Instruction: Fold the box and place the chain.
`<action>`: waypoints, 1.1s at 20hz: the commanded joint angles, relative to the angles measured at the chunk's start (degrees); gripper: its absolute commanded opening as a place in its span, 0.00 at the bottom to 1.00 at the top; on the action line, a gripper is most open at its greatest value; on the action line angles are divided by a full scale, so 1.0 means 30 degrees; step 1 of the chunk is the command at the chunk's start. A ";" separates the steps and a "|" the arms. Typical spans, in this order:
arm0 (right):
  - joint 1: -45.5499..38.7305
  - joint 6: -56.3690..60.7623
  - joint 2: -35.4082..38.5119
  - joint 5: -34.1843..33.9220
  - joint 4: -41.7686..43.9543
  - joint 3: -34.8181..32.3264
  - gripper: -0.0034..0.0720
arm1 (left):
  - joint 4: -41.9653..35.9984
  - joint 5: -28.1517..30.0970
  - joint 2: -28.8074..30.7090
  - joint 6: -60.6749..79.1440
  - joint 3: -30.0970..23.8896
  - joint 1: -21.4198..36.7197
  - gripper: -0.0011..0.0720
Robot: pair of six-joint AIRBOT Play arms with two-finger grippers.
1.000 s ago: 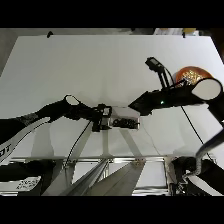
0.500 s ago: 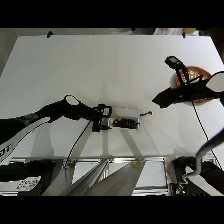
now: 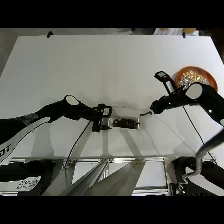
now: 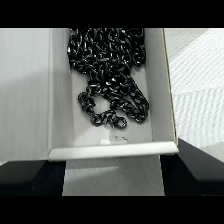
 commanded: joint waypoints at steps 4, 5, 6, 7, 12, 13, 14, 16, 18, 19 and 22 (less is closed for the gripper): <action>0.0612 0.0036 -0.2047 -0.0481 -0.0933 -0.0109 0.42 | 0.0007 0.0007 0.0015 0.0007 0.0015 0.0000 0.36; 0.0612 0.0036 -0.2273 -0.0481 -0.0940 -0.0109 0.41 | 0.0007 0.0007 0.0015 0.0007 0.0015 0.0000 0.36; 0.0612 0.0051 -0.2492 -0.0481 -0.0933 -0.0109 0.38 | 0.0007 0.0007 0.0015 0.0007 0.0015 0.0000 0.36; 0.0612 0.0124 -0.2710 -0.0517 -0.0933 -0.0109 0.38 | 0.0007 0.0007 0.0015 0.0000 0.0015 0.0000 0.36; 0.0612 0.0459 -0.2892 -0.1042 -0.0940 -0.0109 0.26 | 0.0007 0.0007 0.0015 0.0007 0.0015 0.0000 0.36; 0.0612 0.0474 -0.2907 -0.1042 -0.0947 -0.0109 0.25 | 0.0007 0.0007 0.0015 0.0007 0.0015 0.0000 0.36; 0.0612 0.0568 -0.2914 -0.1042 -0.0940 -0.0109 0.22 | 0.0007 0.0007 0.0015 0.0000 0.0015 0.0000 0.36; 0.0612 0.0597 -0.2907 -0.0969 -0.0940 -0.0109 0.14 | 0.0007 0.0007 0.0015 0.0007 0.0015 0.0000 0.36; 0.0612 0.0597 -0.2907 -0.0903 -0.0940 -0.0109 0.10 | 0.0007 0.0007 0.0015 0.0000 0.0015 0.0000 0.36; 0.0612 0.0597 -0.2907 -0.0852 -0.0940 -0.0109 0.06 | 0.0007 0.0007 0.0015 0.0000 0.0015 0.0000 0.36; 0.0612 0.0612 -0.2674 -0.0204 -0.0940 -0.0109 0.07 | 0.0007 0.0007 0.0015 0.0000 0.0015 0.0000 0.36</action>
